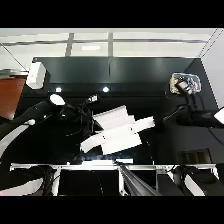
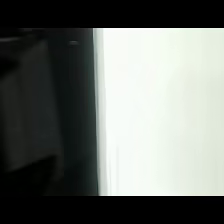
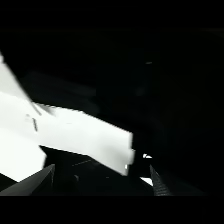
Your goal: Fold the box and place the chain.
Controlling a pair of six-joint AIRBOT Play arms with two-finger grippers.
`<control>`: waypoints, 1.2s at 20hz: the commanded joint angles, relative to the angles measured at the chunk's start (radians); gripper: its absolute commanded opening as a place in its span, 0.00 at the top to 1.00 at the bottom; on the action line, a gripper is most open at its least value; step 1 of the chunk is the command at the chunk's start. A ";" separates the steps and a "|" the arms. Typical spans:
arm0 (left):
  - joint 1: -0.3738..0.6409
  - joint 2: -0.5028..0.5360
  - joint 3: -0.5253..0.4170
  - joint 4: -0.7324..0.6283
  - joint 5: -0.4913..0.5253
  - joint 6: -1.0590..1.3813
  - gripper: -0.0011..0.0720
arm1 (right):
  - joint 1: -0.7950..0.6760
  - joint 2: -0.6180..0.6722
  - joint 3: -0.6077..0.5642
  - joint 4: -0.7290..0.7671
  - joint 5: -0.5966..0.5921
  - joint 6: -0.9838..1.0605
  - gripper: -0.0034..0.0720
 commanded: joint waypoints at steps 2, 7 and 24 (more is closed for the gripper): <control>-0.085 0.195 -0.002 0.154 0.203 0.112 0.95 | -0.071 0.001 0.082 -0.090 0.037 0.016 0.03; -0.121 0.206 -0.066 0.323 0.221 0.087 0.95 | -0.070 0.001 0.082 -0.030 -0.123 0.016 0.03; -0.109 0.101 -0.153 0.291 0.389 0.053 0.95 | -0.049 -0.008 -0.181 0.249 -0.122 -0.501 0.03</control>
